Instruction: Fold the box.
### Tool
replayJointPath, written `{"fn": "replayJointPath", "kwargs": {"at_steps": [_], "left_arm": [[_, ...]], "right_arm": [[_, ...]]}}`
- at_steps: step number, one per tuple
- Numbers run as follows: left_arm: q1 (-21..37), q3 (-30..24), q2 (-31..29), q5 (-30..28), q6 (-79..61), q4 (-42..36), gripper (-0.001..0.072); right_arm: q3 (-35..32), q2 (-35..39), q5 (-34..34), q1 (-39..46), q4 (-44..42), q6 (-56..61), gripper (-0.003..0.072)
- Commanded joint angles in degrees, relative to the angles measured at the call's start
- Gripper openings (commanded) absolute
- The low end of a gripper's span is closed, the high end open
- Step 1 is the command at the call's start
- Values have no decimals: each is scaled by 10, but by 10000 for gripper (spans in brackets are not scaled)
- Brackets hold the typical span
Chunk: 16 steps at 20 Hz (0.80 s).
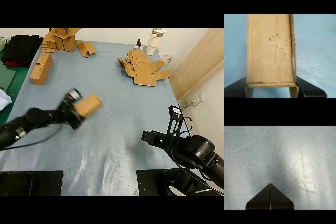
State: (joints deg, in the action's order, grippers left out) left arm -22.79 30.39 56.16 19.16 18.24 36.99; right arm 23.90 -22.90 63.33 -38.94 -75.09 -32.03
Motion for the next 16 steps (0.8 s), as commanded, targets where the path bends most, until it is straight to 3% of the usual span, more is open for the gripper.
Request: {"fn": "replayJointPath", "kwargs": {"at_steps": [1,3,6,16], "left_arm": [[181,0,-24,3,135,88,521],[277,1,-3,8,134,94,521],[359,17,38,7,131,94,521],[375,179,229,-6,131,98,521]], "right_arm": [[1,0,-1,0,8,1,4],[1,0,-1,0,10,1,4],[1,0,-3,0,19,1,4],[1,0,-26,0,24,1,4]]}}
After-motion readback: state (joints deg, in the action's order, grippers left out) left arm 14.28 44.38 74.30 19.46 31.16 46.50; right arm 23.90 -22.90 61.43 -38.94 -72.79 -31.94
